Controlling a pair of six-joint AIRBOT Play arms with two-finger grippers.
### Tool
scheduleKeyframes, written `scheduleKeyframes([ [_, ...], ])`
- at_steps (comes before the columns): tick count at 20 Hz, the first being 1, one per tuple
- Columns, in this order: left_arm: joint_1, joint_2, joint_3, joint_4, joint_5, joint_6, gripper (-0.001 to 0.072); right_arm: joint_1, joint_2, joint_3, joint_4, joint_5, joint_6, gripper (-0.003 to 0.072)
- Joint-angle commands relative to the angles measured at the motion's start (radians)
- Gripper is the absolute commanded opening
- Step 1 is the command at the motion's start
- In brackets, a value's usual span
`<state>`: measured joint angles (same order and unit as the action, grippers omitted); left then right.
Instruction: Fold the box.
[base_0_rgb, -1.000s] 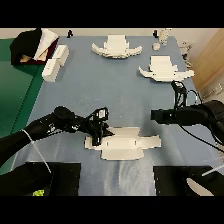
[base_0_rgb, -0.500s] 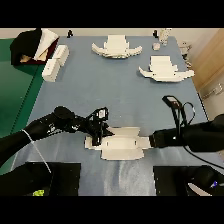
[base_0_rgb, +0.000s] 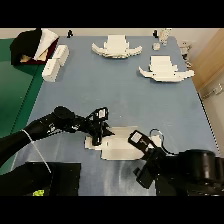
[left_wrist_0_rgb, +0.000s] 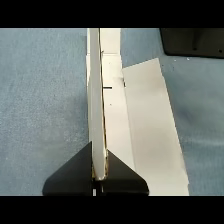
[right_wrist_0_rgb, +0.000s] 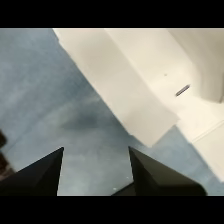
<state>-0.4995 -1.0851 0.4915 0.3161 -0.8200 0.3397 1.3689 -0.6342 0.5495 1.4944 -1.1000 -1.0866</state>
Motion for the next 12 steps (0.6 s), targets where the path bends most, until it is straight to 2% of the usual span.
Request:
scheduleKeyframes([
  [1, 0.0, 0.0, 0.001, -0.001, -0.003, 0.0, 0.0014, 0.071, -0.138, -0.004, -0.203, 0.032, -0.082, 0.0621],
  [6, 0.0, 0.0, 0.001, -0.001, -0.001, 0.0, 0.0014, 0.071, -0.302, -0.004, -0.246, 0.085, -0.094, 0.0618],
  [12, 0.0, 0.0, 0.001, -0.001, -0.001, 0.001, 0.0014, 0.07, -0.31, 0.008, -0.452, 0.061, 0.193, 0.0618],
])
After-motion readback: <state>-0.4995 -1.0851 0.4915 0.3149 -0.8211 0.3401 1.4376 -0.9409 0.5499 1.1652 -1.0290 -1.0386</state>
